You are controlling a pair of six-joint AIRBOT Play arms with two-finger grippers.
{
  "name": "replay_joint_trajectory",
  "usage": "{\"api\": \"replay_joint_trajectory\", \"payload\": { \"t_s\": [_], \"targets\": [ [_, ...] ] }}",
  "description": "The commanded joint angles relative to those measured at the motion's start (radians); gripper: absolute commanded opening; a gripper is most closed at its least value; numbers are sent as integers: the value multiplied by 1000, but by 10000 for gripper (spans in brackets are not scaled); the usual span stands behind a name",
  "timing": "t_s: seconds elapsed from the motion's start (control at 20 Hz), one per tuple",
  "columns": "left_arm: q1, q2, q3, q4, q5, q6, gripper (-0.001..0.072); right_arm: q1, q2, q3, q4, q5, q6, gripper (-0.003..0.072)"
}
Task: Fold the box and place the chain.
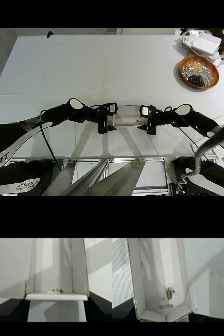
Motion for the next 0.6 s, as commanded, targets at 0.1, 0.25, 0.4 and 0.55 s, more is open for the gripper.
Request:
{"api": "replay_joint_trajectory", "payload": {
  "t_s": [0.1, 0.25, 0.4, 0.55],
  "targets": [
    [-10, -3, 1, -14, 12, 12, 660, 0, 0, 0, 1, -1, 2, 399],
    [-10, -5, 1, -10, 9, 13, 610, 0, 0, 0, 1, -1, 2, 399],
    [-10, -20, 1, 28, 3, 13, 296, 0, 0, 0, 1, -1, 2, 399],
    [-10, -19, 1, 27, 2, 13, 304, 0, 0, 0, 1, -1, 2, 399]
  ]
}}
